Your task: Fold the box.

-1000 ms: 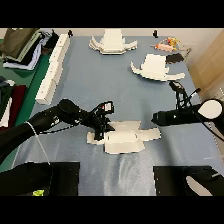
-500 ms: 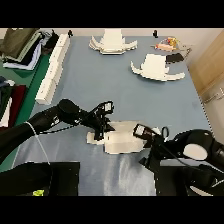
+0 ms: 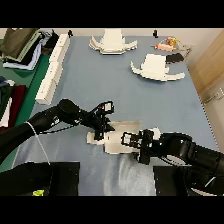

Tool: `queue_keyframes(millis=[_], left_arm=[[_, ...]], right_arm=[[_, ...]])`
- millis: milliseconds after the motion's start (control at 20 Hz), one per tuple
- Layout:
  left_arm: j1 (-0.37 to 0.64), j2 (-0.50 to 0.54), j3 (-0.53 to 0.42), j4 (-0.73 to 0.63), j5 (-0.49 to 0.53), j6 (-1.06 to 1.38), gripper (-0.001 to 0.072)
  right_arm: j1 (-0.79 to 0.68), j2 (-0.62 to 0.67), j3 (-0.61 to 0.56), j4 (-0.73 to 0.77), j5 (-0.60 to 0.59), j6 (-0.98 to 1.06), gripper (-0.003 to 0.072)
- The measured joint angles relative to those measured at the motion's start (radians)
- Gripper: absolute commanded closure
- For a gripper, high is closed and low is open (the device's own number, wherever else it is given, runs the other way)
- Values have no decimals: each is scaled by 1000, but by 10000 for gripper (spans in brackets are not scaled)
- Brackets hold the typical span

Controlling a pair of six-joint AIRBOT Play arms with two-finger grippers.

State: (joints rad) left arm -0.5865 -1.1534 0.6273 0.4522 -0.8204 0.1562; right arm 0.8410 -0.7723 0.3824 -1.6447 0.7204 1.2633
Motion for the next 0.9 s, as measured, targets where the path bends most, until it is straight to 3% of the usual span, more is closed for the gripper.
queue_keyframes(millis=[400,550,600,900], left_arm=[[0,0,0,0,0,0,694],[0,0,0,0,0,0,695],[0,0,0,0,0,0,695],[0,0,0,0,0,0,695]], right_arm=[[7,42,-1,-160,9,230,75],[7,90,-1,-171,28,264,26],[7,107,-1,-174,33,275,-26],[-13,140,-1,-186,44,271,-29]])
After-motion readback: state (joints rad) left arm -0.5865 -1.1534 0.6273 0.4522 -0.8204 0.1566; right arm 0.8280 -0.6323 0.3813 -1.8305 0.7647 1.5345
